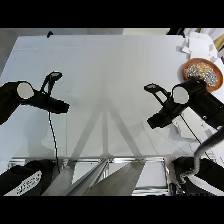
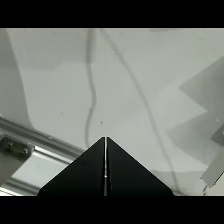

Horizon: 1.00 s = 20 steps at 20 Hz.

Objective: Fold the box and place the chain.

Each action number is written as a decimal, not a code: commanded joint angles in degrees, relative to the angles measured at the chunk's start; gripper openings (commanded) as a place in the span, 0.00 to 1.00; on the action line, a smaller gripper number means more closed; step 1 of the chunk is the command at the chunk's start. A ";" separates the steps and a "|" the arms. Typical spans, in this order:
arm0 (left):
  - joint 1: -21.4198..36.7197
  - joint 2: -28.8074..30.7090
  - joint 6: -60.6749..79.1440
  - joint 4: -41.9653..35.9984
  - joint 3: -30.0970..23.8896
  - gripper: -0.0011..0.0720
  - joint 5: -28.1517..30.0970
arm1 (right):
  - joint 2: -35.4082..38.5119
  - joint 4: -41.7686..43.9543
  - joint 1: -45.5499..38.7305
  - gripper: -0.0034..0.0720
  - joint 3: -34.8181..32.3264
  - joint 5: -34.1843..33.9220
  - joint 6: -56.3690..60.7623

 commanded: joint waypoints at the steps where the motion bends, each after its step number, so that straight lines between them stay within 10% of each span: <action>1: 0.00 0.02 0.02 0.02 -0.02 0.03 0.02 | 0.04 0.00 -0.04 0.05 -0.02 -2.19 0.00; 7: 0.00 0.02 0.00 0.02 -0.02 0.03 0.02 | 0.07 -14.38 -6.93 0.05 5.62 2.86 1.66; 12: 0.00 0.02 0.02 0.02 -0.02 0.03 0.02 | 0.04 -31.26 -34.38 0.06 9.38 3.80 1.44; 16: 0.00 0.02 0.00 0.02 -0.02 0.03 0.02 | -0.02 -27.78 -54.80 0.61 9.38 -2.08 -1.03; 20: 0.00 0.02 0.02 0.02 -0.02 0.03 0.02 | -1.84 -23.26 -64.35 0.61 9.40 -8.24 -9.57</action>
